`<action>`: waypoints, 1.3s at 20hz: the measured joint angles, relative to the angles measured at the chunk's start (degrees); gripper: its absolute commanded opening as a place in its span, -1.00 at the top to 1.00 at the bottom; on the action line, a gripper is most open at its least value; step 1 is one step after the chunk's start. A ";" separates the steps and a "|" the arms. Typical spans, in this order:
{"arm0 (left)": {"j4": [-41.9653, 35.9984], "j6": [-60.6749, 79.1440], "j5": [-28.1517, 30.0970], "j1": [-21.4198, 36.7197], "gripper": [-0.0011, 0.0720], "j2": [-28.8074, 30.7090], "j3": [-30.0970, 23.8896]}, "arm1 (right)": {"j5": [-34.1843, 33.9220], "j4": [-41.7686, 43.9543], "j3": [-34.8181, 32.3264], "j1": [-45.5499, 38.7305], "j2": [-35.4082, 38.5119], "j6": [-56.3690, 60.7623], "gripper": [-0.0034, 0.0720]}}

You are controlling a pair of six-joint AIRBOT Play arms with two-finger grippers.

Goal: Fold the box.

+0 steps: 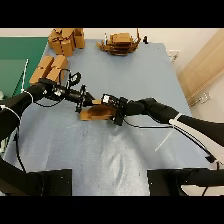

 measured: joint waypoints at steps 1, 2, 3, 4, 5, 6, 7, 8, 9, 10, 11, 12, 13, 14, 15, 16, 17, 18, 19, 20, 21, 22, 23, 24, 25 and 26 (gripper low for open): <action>-0.04 0.02 0.00 -0.02 0.91 0.00 0.00 | -1.27 1.90 0.87 -0.79 -0.76 -1.99 -0.60; -0.07 0.02 -0.04 -0.04 0.91 0.00 0.00 | -2.84 4.22 1.79 -1.75 -1.62 -4.35 -0.60; -0.37 0.09 -0.94 -0.13 0.91 0.02 0.00 | -4.11 6.86 2.78 -2.69 -2.54 -6.93 -0.60; -0.26 0.11 -0.81 -0.15 0.91 0.04 0.00 | -6.45 9.05 3.61 -3.65 -3.32 -9.22 -0.60; -0.22 0.11 -0.50 -0.15 0.91 0.00 0.00 | -8.66 11.28 4.57 -4.63 -4.22 -10.84 -0.60; -0.20 0.11 -0.42 -0.15 0.91 0.00 0.00 | -10.86 12.76 5.44 -5.40 -5.01 -12.24 -0.60; -0.11 0.11 -0.33 -0.11 0.91 0.00 0.00 | -12.72 13.90 6.03 -6.03 -5.60 -13.22 -0.60; -0.04 0.11 -0.20 -0.11 0.91 0.00 0.00 | -14.10 14.53 6.51 -6.38 -6.03 -13.90 -0.60; -0.02 0.11 -0.13 -0.09 0.91 0.00 0.00 | -15.37 15.17 6.88 -6.67 -6.38 -14.60 -0.60; -0.02 0.11 -0.07 -0.02 0.91 0.00 -0.02 | -16.33 15.52 7.13 -6.86 -6.60 -14.97 -0.61; -0.02 0.11 0.04 -0.02 0.91 0.00 0.00 | -16.79 15.78 7.32 -7.04 -6.82 -15.32 -0.61; -0.04 0.11 0.04 0.04 0.91 0.00 0.00 | -17.29 15.78 7.48 -7.15 -6.91 -15.74 -0.61; -0.02 0.11 0.11 0.13 0.91 0.00 0.00 | -17.86 15.74 7.56 -7.23 -6.99 -15.82 -0.61; 0.07 0.11 0.15 0.20 0.91 0.00 -0.02 | -18.12 15.58 7.63 -7.30 -7.06 -15.91 -0.61; 0.11 0.11 0.15 0.26 0.91 0.00 0.00 | -18.32 15.43 7.69 -7.34 -7.10 -15.98 -0.61; 0.26 0.11 0.15 0.28 0.91 0.00 -0.02 | -18.43 15.30 7.72 -7.37 -7.17 -15.98 -0.60; 0.37 0.11 0.09 0.33 0.91 0.00 0.00 | -18.49 15.21 7.74 -7.39 -7.17 -15.74 -0.60; 0.42 0.11 0.11 0.35 0.91 0.00 -0.02 | -18.51 15.04 7.76 -7.41 -7.17 -14.82 -0.60; 0.50 0.11 0.09 0.37 0.91 0.00 0.00 | -18.51 14.82 7.76 -7.41 -7.17 -13.92 -0.60; 0.55 0.11 0.11 0.37 0.91 0.00 0.00 | -18.51 14.69 7.78 -7.41 -7.17 -12.76 -0.60; 0.66 0.11 0.09 0.37 0.91 0.00 0.00 | -18.49 14.49 7.78 -7.41 -7.17 -11.82 -0.60; 0.66 0.11 0.09 0.37 0.91 0.00 0.00 | -18.49 14.34 7.78 -7.41 -7.17 -11.04 -0.60; 0.70 0.13 0.09 0.37 0.91 0.00 0.00 | -18.49 14.23 7.78 -7.41 -7.17 -10.45 -0.60; 0.70 0.15 0.09 0.37 0.91 0.00 -0.02 | -18.49 14.16 7.78 -7.39 -7.19 -9.99 -0.60; 0.74 0.17 0.09 0.37 0.91 0.00 0.00 | -18.47 14.14 7.78 -7.37 -7.19 -9.62 -0.60; 0.76 0.22 0.09 0.37 0.91 0.00 -0.02 | -18.45 14.05 7.80 -7.30 -7.21 -9.35 -0.60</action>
